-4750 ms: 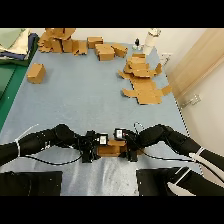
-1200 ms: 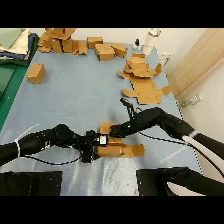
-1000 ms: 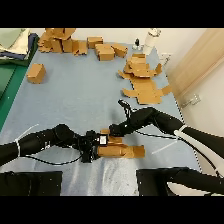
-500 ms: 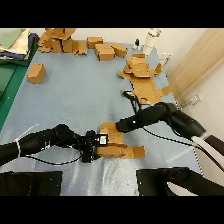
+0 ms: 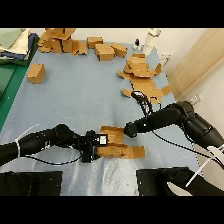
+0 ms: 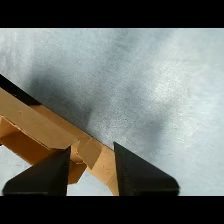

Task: Fold the box.

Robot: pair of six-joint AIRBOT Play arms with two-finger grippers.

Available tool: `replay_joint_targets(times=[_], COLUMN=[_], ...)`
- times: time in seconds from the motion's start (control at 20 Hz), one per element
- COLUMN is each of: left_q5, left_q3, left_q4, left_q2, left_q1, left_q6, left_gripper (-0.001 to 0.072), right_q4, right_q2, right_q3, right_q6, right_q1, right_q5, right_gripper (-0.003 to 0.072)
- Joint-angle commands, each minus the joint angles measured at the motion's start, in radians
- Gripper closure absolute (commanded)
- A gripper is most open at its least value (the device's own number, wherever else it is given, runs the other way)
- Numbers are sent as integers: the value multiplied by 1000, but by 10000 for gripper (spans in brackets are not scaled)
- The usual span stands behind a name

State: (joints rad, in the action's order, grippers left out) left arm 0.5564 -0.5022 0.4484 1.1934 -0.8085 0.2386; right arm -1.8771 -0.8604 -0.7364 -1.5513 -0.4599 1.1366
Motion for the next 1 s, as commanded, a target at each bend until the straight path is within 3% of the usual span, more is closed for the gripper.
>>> replay_joint_targets(times=[0.0, 0.45, 0.6, 0.65, 0.75, 0.8, 0.85, 0.95], left_q5=[-24, -56, -59, -55, -55, -55, -56, -56], left_q3=[0, 1, 0, 1, 0, 0, 0, 0], left_q4=[0, 26, 27, 27, 27, 27, 27, 26], left_q2=[0, -13, -18, -18, -18, -18, -18, -17], left_q1=[0, 76, 81, 81, 81, 81, 81, 81], left_q6=[-4, -99, -98, -97, -97, -98, -98, -98], left_gripper=[232, 232, 232, 232, 232, 232, 233, 232], right_q4=[-21, -25, 34, 51, 37, 29, 30, 35], right_q2=[3, -69, -51, -47, -48, -48, -49, -66], right_q3=[-1, -1, -1, -1, 3, 5, 10, 23], right_q6=[7, 52, 46, -6, -231, -369, -484, -668], right_q1=[-1, 0, 0, -1, -2, -4, -4, -3], right_q5=[7, 13, 28, 44, 77, 75, 64, 10], right_gripper=[259, 264, 415, 412, 306, 297, 297, 204])
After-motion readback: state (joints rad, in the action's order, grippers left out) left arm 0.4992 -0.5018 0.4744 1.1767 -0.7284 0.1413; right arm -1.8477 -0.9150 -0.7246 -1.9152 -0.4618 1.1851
